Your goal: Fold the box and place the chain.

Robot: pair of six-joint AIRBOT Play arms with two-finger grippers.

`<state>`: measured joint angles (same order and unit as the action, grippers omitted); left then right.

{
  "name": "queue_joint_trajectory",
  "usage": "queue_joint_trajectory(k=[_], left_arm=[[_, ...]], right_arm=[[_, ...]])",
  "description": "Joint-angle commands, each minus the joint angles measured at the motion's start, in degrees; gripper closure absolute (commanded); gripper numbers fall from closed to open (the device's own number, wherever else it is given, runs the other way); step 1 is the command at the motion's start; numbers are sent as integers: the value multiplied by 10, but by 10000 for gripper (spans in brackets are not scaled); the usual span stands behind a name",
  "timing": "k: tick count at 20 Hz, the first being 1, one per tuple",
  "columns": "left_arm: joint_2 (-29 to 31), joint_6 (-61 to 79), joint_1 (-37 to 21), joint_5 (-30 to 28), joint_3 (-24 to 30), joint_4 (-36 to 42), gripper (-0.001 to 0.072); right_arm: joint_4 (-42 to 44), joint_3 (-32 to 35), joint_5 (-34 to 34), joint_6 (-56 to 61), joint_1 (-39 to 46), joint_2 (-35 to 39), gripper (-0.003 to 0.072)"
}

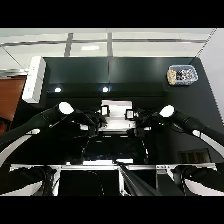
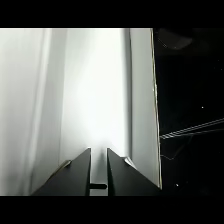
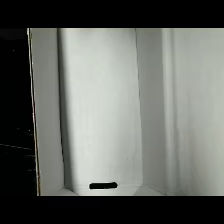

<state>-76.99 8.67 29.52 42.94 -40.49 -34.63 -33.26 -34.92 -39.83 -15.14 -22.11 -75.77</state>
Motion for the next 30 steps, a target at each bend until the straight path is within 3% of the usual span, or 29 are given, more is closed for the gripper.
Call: queue_joint_trajectory(k=[1, 2, 3, 4, 5, 6, 7, 8, 9, 11, 15, 19, 22, 25, 28, 30], left_arm=[[-3, -1, 2, -5, -1, 5, 608], [-3, -1, 3, -5, -1, 5, 606], [-3, -1, 3, -5, -1, 6, 561], [-3, -1, 3, -6, -1, 6, 336], [-3, -3, 3, -4, -1, 5, 313], [-3, -3, 3, -4, -1, 1, 449], [-3, -3, 3, -4, -1, -3, 443], [-3, -3, 3, -4, -1, -6, 347], [-2, -4, 2, -3, -1, -12, 352], [15, -102, -1, -2, -5, -77, 687], [99, -355, -35, 41, -7, -252, 687], [156, -661, -153, 76, -4, -370, 686], [147, -859, -273, 98, 19, -312, 685], [115, -848, -368, 145, 62, -134, 685], [33, -772, -380, 226, 68, -67, 686], [-10, -739, -355, 229, 68, -24, 686]], right_arm=[[0, 0, 0, 0, 0, 0, 293], [0, 0, 0, 0, 0, 0, 293], [0, 0, 0, 0, 0, 0, 293], [0, 0, 0, 0, 0, 0, 293], [0, 0, 0, 0, 0, 0, 293], [0, 0, 0, 0, 0, 0, 293], [0, 0, 0, 0, 0, 0, 293], [0, 0, 0, 0, 0, 0, 293], [0, 0, 0, 0, 0, 0, 293], [0, 0, 0, 0, 0, 0, 293], [0, 0, 0, 0, 0, 0, 293], [0, 0, 0, 0, 0, 0, 293], [0, 0, 0, 0, 0, 0, 293], [0, 0, 0, 0, 0, 0, 293], [0, 0, 0, 0, 0, 0, 293], [0, 0, 0, 0, 0, 0, 293]])
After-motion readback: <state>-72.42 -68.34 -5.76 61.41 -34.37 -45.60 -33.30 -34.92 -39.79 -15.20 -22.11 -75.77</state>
